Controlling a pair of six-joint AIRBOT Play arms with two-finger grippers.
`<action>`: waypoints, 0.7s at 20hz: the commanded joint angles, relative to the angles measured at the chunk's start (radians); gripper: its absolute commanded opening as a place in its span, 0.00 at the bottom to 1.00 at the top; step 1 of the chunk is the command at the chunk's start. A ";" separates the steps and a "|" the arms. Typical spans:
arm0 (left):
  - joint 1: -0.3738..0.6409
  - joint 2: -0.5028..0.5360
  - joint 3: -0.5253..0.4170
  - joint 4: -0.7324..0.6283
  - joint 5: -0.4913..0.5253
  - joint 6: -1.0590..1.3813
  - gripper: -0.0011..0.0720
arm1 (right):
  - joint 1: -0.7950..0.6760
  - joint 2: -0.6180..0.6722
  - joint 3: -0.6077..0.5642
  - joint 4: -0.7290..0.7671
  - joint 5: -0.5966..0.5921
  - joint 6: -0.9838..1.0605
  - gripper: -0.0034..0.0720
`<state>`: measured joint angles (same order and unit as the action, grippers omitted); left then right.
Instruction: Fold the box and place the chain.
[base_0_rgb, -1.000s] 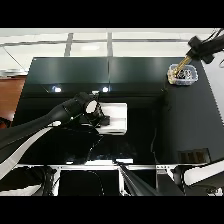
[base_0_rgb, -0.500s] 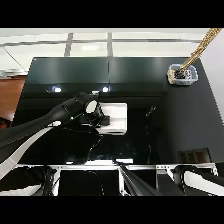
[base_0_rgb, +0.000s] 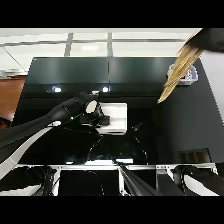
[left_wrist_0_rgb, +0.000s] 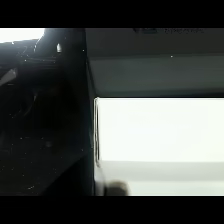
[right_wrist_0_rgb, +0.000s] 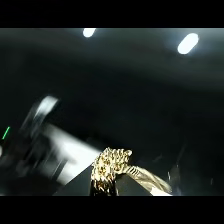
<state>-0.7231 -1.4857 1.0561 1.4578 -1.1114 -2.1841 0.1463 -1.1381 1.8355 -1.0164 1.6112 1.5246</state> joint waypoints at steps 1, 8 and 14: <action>0.001 -0.001 0.000 0.000 0.001 0.000 0.05 | 0.191 0.006 -0.111 0.014 0.016 -0.007 0.06; 0.001 -0.001 0.000 0.000 0.000 0.000 0.05 | 0.357 -0.026 -0.396 0.093 -0.328 -0.002 0.06; 0.001 -0.001 0.000 0.000 0.000 0.000 0.05 | 0.363 -0.078 -0.600 0.126 -0.431 0.010 0.06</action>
<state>-0.7231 -1.4857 1.0561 1.4578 -1.1114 -2.1841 0.4999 -1.1954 1.3258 -0.9115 1.2407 1.5307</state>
